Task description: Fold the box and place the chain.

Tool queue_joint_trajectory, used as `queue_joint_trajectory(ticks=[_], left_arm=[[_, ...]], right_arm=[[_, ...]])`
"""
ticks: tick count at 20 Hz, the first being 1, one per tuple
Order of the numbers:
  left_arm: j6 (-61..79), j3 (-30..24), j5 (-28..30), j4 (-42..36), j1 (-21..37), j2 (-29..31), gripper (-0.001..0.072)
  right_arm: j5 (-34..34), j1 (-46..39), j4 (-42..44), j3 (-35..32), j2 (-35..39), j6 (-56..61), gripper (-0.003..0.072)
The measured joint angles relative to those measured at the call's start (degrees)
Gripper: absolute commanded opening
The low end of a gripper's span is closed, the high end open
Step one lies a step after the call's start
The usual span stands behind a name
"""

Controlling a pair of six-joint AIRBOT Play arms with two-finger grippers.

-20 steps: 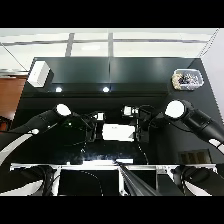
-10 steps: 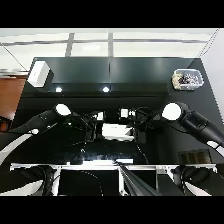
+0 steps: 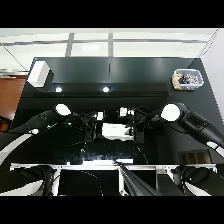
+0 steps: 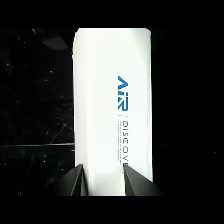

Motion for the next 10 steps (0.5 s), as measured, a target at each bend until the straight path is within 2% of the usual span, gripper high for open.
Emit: queue_joint_trajectory(ticks=[10], left_arm=[[0.13, 0.0, -0.55, 0.02, -0.02, -0.02, 0.0354]], right_arm=[[-0.07, -0.28, -0.02, 0.33, 0.13, 2.58, 0.0246]])
